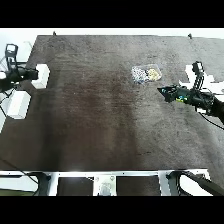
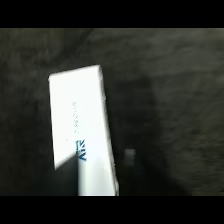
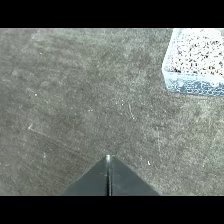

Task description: Fold the box and place the chain.

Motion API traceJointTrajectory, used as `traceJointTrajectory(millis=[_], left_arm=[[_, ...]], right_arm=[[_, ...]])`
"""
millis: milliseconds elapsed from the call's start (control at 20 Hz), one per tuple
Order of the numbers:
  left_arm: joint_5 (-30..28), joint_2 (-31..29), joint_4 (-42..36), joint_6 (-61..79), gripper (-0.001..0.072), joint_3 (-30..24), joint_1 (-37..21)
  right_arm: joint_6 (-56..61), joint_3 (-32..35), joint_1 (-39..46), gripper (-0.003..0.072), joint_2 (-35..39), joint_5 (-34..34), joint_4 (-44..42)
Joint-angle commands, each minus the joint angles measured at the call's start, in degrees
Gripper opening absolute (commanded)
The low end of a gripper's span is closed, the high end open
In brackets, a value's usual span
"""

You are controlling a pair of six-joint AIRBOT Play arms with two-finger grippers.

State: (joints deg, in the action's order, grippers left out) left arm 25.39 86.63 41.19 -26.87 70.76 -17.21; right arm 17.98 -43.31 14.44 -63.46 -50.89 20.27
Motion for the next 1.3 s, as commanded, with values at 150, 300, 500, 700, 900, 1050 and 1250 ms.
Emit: traceJointTrajectory(millis=[150,300,500,700,900,1050,1250], left_arm=[[16.17,-14.03,-5.88,3.23,0.0019,-1.53,0.17],[12.94,-22.71,-12.33,8.52,0.0017,-8.66,3.37],[2.80,-36.22,-22.23,19.28,0.0017,-23.74,11.52],[0.57,-48.83,-37.97,33.35,0.0017,-39.54,17.57],[0.90,-58.01,-44.04,36.46,0.0018,-51.93,18.12],[1.18,-62.42,-45.07,36.39,0.0019,-57.86,18.12],[1.88,-64.30,-46.95,36.33,0.0021,-61.05,18.12]], right_arm=[[0.02,-0.04,-0.02,0.0011,5.07,1.46,-2.56],[0.02,0.66,-0.02,0.0010,12.04,5.40,-2.54],[0.00,3.69,-0.02,0.0009,23.23,12.55,-2.49],[-0.02,11.39,0.02,0.0010,35.60,17.07,-0.52],[0.02,20.85,0.02,0.0010,45.72,17.05,0.09],[0.02,27.67,0.02,0.0010,52.68,17.07,0.07],[0.02,31.85,0.00,0.0011,56.94,17.00,0.09]])
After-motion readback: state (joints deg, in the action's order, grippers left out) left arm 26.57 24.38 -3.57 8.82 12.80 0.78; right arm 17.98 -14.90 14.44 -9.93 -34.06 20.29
